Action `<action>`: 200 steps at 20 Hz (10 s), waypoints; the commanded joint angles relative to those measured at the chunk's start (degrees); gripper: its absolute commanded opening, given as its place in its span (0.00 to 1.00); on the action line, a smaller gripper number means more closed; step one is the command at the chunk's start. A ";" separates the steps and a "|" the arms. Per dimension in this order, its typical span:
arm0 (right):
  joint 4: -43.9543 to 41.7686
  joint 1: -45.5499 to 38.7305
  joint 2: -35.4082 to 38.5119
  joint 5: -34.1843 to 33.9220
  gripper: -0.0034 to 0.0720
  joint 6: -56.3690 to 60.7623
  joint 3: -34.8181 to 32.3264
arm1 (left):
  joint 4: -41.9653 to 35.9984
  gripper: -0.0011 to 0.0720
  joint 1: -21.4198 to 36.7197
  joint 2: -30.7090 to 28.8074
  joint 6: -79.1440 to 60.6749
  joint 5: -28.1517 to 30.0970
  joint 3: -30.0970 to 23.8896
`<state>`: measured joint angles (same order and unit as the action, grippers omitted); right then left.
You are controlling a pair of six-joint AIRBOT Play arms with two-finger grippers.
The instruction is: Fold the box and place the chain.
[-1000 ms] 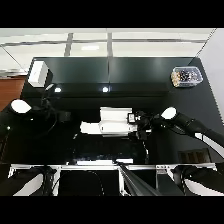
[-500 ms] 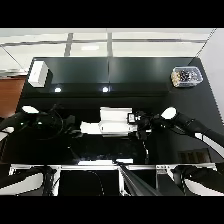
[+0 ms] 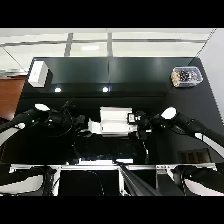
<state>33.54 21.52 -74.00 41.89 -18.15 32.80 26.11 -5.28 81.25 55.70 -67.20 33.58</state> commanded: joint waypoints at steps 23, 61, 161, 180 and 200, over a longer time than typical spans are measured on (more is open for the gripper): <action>-0.02 0.02 -0.02 0.00 0.67 0.00 0.00 | 13.29 0.49 -12.63 0.17 16.55 -2.99 15.82; -0.04 0.04 -0.02 -0.31 0.67 0.17 0.00 | 60.22 0.38 -40.22 5.40 76.39 0.85 32.04; -5.90 1.11 3.91 -1.42 0.27 7.21 -0.02 | 58.93 0.05 -41.86 8.07 78.05 0.98 32.06; -6.71 1.11 4.00 -0.13 0.07 10.12 -0.02 | 58.90 0.05 -41.86 8.09 78.05 1.18 32.06; 7.30 -43.45 6.80 24.28 0.07 82.05 -2.27 | 58.99 0.05 -41.79 8.09 78.05 1.18 32.06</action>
<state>48.45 -20.10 -63.51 63.86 64.55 33.34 84.99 -47.13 89.34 133.75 -66.13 65.65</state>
